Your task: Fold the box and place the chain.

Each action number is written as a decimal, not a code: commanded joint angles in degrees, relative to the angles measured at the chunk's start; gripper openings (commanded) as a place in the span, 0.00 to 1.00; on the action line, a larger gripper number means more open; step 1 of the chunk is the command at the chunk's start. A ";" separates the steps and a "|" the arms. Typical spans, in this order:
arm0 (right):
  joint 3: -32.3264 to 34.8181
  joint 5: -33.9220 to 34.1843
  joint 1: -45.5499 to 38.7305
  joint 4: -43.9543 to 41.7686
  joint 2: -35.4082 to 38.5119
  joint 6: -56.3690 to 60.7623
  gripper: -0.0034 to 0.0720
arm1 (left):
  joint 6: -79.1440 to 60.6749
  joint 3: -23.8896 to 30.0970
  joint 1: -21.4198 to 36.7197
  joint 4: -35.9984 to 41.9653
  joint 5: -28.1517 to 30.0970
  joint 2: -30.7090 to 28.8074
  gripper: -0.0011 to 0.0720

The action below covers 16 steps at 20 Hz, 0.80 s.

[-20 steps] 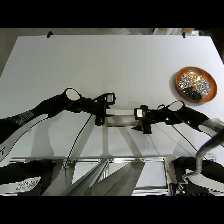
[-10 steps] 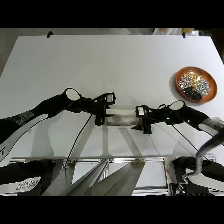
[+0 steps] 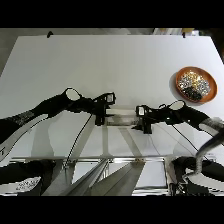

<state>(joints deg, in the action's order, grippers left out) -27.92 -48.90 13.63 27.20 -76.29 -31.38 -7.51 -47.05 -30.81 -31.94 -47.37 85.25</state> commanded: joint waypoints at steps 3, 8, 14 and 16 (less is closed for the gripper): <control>-0.04 -0.17 -0.02 0.07 -0.02 0.00 0.55 | 0.00 0.00 0.00 -0.02 0.00 -0.04 0.03; -0.04 -0.15 -0.02 0.07 -0.02 0.00 0.55 | -0.02 0.00 -0.02 0.22 0.11 -0.04 0.02; -0.04 -0.15 -0.02 0.07 -0.02 0.00 0.55 | 0.39 0.00 0.04 0.17 -1.86 -0.11 0.59; -0.04 -0.15 -0.02 0.07 -0.02 0.00 0.55 | 4.98 0.00 0.13 -0.48 -1.92 -0.59 0.96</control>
<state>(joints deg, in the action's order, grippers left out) -27.92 -49.39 13.61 27.64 -76.27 -31.57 -6.28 -46.98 -30.74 -32.45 -48.27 85.10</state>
